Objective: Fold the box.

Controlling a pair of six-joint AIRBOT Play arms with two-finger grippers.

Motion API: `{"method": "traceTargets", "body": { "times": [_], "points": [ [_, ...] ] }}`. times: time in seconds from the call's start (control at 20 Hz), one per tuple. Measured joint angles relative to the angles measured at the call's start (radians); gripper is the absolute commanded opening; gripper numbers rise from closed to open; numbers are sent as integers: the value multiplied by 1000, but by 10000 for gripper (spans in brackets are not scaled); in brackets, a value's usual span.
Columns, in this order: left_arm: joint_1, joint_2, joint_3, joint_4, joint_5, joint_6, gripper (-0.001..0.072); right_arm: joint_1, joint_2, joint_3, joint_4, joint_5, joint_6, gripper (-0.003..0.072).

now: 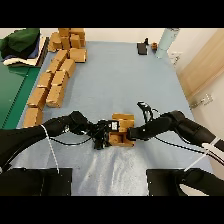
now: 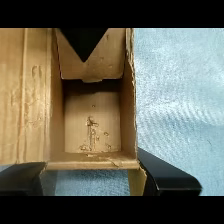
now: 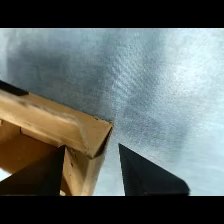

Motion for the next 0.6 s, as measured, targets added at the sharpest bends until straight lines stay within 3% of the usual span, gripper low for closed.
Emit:
{"method": "traceTargets", "body": {
  "times": [0.1, 0.4, 0.55, 0.6],
  "points": [
    [0, 0, 0, 0, 0, 0, 531, 64, -26, 38, -69, -8, 130, 463],
    [0, 0, 0, 0, -1, 0, 531, 235, -129, 149, -275, -120, 518, 460],
    [0, 0, 0, 0, 0, 0, 531, 272, -177, 185, -346, -187, 660, 396],
    [0, 0, 0, 0, 0, 0, 531, 277, -187, 192, -361, -199, 693, 296]
  ]
}}
